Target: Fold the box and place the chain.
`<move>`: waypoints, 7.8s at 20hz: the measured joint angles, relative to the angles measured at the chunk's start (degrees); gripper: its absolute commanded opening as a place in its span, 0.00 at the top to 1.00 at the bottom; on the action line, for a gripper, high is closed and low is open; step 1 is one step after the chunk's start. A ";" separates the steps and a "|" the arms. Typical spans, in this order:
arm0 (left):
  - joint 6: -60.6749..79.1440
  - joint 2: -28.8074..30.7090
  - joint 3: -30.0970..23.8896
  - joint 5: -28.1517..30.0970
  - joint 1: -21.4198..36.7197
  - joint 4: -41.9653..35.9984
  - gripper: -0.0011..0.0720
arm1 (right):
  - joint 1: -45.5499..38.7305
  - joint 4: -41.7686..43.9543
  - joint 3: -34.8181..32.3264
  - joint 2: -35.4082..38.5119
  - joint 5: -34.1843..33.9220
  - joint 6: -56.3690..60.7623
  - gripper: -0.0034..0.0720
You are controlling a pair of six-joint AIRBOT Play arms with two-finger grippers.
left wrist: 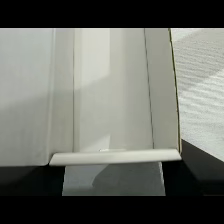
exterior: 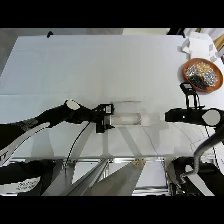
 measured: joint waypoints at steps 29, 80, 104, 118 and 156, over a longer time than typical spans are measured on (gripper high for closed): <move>-0.02 0.00 0.00 0.02 0.00 -0.02 0.55 | 9.38 30.91 0.37 -8.74 -0.07 -11.34 0.55; -0.02 0.00 0.00 0.04 0.00 -0.04 0.55 | 39.19 -15.21 22.40 -29.35 9.01 42.95 0.73; 0.00 0.00 0.00 -0.04 0.00 -0.02 0.55 | 40.26 -16.26 25.27 -33.33 11.54 45.83 0.56; -0.22 0.00 0.00 -0.39 0.00 -0.09 0.55 | 40.15 -18.49 25.94 -34.18 10.67 47.67 0.92; 0.04 0.00 0.00 -0.42 0.00 -0.02 0.55 | 41.46 -22.38 24.00 -31.47 9.38 47.82 0.47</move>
